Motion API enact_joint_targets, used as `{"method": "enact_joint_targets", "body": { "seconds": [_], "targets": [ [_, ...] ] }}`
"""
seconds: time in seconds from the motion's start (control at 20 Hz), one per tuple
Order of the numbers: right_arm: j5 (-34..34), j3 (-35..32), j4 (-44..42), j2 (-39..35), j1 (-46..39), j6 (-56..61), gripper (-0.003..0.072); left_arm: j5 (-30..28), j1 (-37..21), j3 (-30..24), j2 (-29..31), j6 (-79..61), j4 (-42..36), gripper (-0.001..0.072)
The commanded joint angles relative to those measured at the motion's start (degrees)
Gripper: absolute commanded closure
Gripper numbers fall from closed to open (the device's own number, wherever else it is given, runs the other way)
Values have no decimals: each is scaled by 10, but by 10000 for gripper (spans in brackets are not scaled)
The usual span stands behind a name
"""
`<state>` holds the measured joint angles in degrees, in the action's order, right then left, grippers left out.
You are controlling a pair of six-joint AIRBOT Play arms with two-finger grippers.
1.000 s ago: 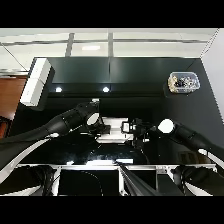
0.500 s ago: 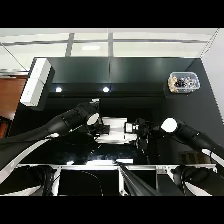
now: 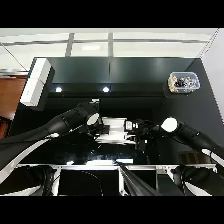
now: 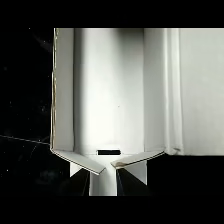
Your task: Fold the box and place the chain.
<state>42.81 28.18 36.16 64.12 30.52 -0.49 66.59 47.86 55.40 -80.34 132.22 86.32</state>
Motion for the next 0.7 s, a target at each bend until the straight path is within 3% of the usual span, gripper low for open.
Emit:
{"method": "enact_joint_targets", "body": {
  "seconds": [0.0, 0.25, 0.65],
  "targets": [
    [-2, 0, -28, 2, 9, 7, 505, -3, 0, 0, 0, 0, 0, 684],
    [-83, 0, -102, 19, 46, 9, 505, -11, 0, 0, 0, 0, 0, 683],
    [-83, 0, -107, 23, 47, 10, 506, -7, 0, 0, 0, 0, 0, 684]
  ]
}}
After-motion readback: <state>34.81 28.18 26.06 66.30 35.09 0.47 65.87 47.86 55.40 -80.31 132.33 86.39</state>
